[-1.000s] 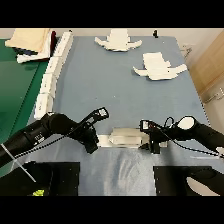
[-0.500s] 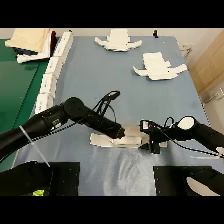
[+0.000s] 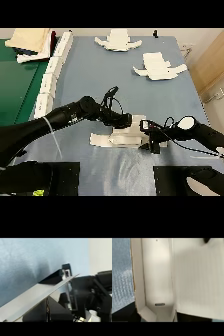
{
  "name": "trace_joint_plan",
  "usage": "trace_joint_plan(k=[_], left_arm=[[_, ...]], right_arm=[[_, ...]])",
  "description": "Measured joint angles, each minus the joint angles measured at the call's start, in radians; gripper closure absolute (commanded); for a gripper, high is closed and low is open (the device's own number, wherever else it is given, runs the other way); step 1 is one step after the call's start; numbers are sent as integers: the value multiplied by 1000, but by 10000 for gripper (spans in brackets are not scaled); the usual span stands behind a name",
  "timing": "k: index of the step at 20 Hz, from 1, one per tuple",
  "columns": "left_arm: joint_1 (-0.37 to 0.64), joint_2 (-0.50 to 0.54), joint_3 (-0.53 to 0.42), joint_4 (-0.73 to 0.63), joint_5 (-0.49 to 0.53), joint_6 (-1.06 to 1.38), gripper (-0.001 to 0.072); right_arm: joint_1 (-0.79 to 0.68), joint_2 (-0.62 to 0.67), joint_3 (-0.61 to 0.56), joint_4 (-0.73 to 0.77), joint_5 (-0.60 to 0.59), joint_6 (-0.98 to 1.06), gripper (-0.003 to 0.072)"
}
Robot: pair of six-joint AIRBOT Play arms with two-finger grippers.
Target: Fold the box.
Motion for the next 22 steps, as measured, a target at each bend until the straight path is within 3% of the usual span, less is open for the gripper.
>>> trace_joint_plan(k=[5, 14, 18, 22], left_arm=[[0, -107, 2, 15, -24, -42, 696], [14, -127, 27, 37, -47, -2, 696], [20, -22, 50, 66, -67, 69, 696], [23, 209, 17, 238, -86, 69, 697]], right_arm=[[0, 0, 0, -1, 0, 2, 156], [0, 0, 0, -2, 0, -5, 156], [0, 0, 0, -2, 0, -2, 156], [0, 0, 0, -1, 0, -2, 156]])
